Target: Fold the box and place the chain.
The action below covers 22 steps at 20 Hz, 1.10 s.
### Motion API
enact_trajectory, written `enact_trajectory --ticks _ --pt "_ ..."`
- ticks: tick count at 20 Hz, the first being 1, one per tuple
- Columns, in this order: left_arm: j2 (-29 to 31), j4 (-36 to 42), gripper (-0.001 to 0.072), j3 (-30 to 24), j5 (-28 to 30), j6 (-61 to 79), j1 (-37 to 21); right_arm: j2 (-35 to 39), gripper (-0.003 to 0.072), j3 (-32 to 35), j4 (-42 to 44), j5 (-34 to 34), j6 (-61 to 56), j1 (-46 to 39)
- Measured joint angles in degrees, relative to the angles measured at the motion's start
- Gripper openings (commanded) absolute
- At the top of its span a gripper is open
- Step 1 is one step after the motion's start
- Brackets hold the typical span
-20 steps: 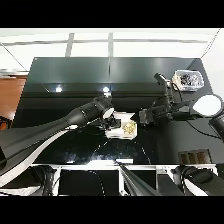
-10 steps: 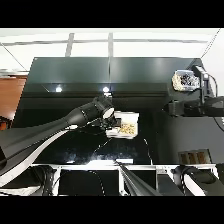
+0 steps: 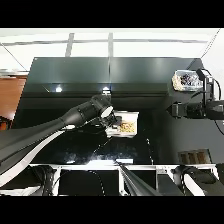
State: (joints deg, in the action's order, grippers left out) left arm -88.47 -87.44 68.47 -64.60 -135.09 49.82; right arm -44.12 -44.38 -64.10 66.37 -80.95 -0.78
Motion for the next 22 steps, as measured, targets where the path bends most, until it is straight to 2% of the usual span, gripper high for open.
enact_trajectory --ticks 3,6,8,11,13,14,15,17,19,22 --pt "4.0 -1.7 0.0522 -0.2 -1.4 4.8 0.3 0.0 0.0387 0.8 0.0 -0.4 0.0 -0.1" --pt "11.3 -6.6 0.0522 -2.8 -4.1 9.7 -0.3 0.0 0.0387 1.2 0.0 -0.5 0.0 -0.1" --pt "17.4 -9.9 0.0522 -7.4 -4.8 11.4 -3.2 0.0 0.0387 1.2 0.0 -0.7 0.0 -0.1" --pt "26.9 -8.7 0.0521 -18.3 0.7 14.7 -13.1 0.0 0.0386 1.3 0.0 -2.1 0.0 -0.1" --pt "31.2 1.9 0.0522 -26.3 6.8 23.7 -22.3 0.0 0.0387 1.3 0.1 -3.1 -0.1 -0.1" --pt "32.5 10.1 0.0552 -29.7 8.9 31.7 -26.3 0.0 0.0387 1.3 0.1 -3.6 -0.2 -0.1" --pt "33.1 17.3 0.0719 -32.3 10.1 40.3 -29.4 0.0 0.0387 1.3 0.2 -4.0 -0.4 -0.1" --pt "33.2 31.0 0.0714 -36.5 9.6 61.1 -34.2 0.0 0.0387 1.3 0.3 -5.0 -1.0 -0.1" --pt "31.9 42.4 0.0714 -39.3 8.3 85.2 -36.0 0.0 0.0387 1.3 0.3 -5.3 -1.3 -0.1" --pt "29.7 50.2 0.071 -40.8 12.2 111.5 -34.7 0.0 0.0387 1.3 0.4 -5.2 -1.6 -0.1"
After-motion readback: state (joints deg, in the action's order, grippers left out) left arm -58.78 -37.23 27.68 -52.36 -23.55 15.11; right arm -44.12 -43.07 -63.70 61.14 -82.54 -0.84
